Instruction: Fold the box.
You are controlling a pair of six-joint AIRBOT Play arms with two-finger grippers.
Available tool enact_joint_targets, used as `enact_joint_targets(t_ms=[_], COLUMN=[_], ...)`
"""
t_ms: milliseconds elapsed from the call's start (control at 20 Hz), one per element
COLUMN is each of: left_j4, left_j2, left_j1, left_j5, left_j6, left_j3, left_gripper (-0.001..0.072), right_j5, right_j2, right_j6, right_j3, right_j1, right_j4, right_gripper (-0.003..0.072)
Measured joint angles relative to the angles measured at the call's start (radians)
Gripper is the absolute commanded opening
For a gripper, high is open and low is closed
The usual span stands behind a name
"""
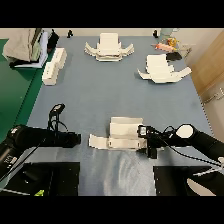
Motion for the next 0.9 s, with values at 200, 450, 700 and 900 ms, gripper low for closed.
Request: enact_joint_targets(t_ms=[200, 450, 700, 900], left_j4=[-0.106, -0.246, -0.345, -0.444], left_j2=[-0.111, -0.27, -0.357, -0.374], left_j1=[0.013, -0.048, -0.15, -0.193], left_j5=[0.031, 0.157, 0.278, 0.319], left_j6=[0.013, 0.124, 0.201, 0.276], left_j3=[-0.016, -0.022, -0.021, -0.001], left_gripper=[0.0017, 0.0017, 0.0017, 0.0018], right_j5=[0.0, 0.0, 0.0, 0.0], right_j2=[0.0, 0.0, 0.0, 0.0], right_j6=[0.0, 0.0, 0.0, 0.0], right_j3=[0.0, 0.0, 0.0, 0.0], right_j1=[0.0, 0.0, 0.0, 0.0], right_j4=[0.0, 0.0, 0.0, 0.0], right_gripper=[0.051, 0.051, 0.051, 0.051])
